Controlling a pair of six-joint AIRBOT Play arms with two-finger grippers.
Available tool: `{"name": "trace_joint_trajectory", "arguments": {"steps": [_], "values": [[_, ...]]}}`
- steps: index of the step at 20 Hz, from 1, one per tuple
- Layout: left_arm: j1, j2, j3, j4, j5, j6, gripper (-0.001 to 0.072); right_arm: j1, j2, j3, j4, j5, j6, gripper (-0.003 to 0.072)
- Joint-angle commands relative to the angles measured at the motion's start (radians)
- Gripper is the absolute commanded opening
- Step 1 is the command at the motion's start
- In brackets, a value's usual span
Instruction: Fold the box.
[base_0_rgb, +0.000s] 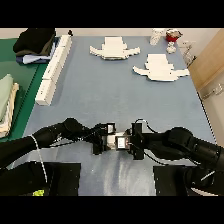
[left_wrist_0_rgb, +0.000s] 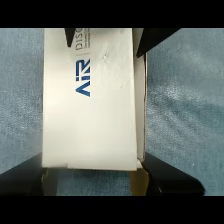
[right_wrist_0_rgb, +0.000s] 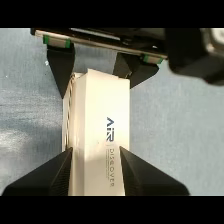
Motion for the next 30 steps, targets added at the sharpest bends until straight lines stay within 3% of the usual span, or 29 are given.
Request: {"name": "trace_joint_trajectory", "arguments": {"steps": [1,6,7,8,9,16,30], "values": [[0.0,0.001,0.001,-0.001,0.004,-0.001,0.0533,0.001,0.026,0.001,0.027,0.005,0.004,0.0462],[-0.001,0.001,0.001,-0.001,0.003,-0.001,0.0533,0.0,0.113,0.0,0.06,-0.001,0.131,0.0439],[0.0,0.001,0.001,-0.001,0.004,-0.001,0.0533,0.0,0.114,-0.006,0.074,0.007,0.2,0.032],[0.0,0.001,0.001,-0.001,0.004,-0.001,0.0533,0.0,0.111,-0.022,0.078,0.031,0.27,0.0085],[0.0,0.001,0.001,-0.001,0.004,-0.001,0.0533,0.0,0.103,-0.047,0.08,0.07,0.343,0.0001],[0.0,0.001,0.001,-0.001,0.003,-0.001,0.0533,0.0,0.094,-0.162,0.179,0.277,0.561,0.0001],[0.0,0.001,0.001,-0.001,0.003,-0.001,0.0533,0.0,0.094,-0.211,0.193,0.282,0.603,0.0001]]}}
